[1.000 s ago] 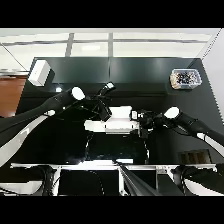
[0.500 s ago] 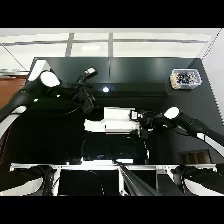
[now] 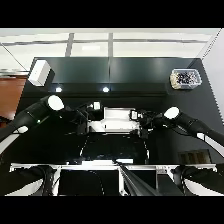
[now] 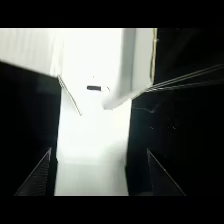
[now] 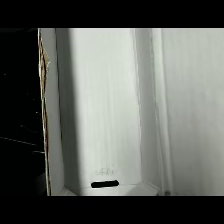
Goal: Fold the box and place the chain.
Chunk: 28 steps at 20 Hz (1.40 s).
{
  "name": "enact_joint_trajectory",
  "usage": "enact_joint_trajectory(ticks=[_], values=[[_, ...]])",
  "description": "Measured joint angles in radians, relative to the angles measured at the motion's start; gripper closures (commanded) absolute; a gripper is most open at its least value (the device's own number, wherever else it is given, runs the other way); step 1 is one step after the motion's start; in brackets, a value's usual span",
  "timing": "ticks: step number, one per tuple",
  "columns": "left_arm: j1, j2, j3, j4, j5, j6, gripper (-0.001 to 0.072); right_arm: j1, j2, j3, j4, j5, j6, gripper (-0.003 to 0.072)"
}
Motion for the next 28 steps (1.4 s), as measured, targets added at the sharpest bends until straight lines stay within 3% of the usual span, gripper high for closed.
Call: enact_joint_trajectory(ticks=[3,4,5,9,17,18,20,21,22,23,24,25,26,27,28], values=[[-0.049,-0.004,-0.014,-0.054,0.108,0.029,0.0032,0.0,0.0,0.0,0.0,0.0,0.0,0.0224],[-0.063,-0.006,-0.017,-0.072,0.126,0.036,0.0114,0.0,0.0,0.0,0.0,0.0,0.0,0.0225],[-0.074,-0.008,-0.019,-0.088,0.134,0.042,0.0253,0.0,0.0,0.0,0.0,0.0,0.0,0.0224],[-0.1,-0.014,-0.023,-0.122,0.139,0.055,0.0548,0.0,0.0,0.0,0.0,0.0,0.0,0.0224],[-0.113,-0.051,-0.024,-0.29,0.159,0.112,0.0569,0.0,0.0,0.0,-0.001,0.001,0.0,0.0224],[-0.115,-0.063,-0.024,-0.311,0.159,0.123,0.0645,0.0,0.0,0.0,-0.001,0.001,0.0,0.0224],[-0.116,-0.079,-0.024,-0.329,0.168,0.14,0.068,0.0,0.0,0.0,-0.001,0.001,0.0,0.0224],[-0.116,-0.084,-0.024,-0.333,0.169,0.144,0.0611,0.0,0.0,0.0,-0.001,0.001,0.0,0.0224],[-0.118,-0.087,-0.024,-0.335,0.17,0.15,0.0327,0.0,0.0,0.0,-0.001,0.001,0.0,0.0224],[-0.121,-0.09,-0.024,-0.339,0.171,0.151,0.0344,0.0,0.0,0.0,-0.001,0.001,0.0,0.0225],[-0.123,-0.092,-0.024,-0.339,0.173,0.152,0.0567,0.0,0.0,0.0,-0.001,0.001,0.0,0.0225],[-0.126,-0.093,-0.024,-0.34,0.174,0.154,0.0546,0.0,0.0,0.0,-0.001,0.001,0.0,0.0224],[-0.128,-0.094,-0.024,-0.34,0.173,0.159,0.0475,0.0,0.0,0.0,-0.001,0.001,0.0,0.0224],[-0.129,-0.094,-0.024,-0.343,0.172,0.159,0.0616,0.0,0.0,0.0,-0.001,0.001,0.0,0.0225],[-0.129,-0.093,-0.023,-0.342,0.169,0.158,0.0675,0.0,0.0,0.0,-0.001,0.001,0.0,0.0224]])
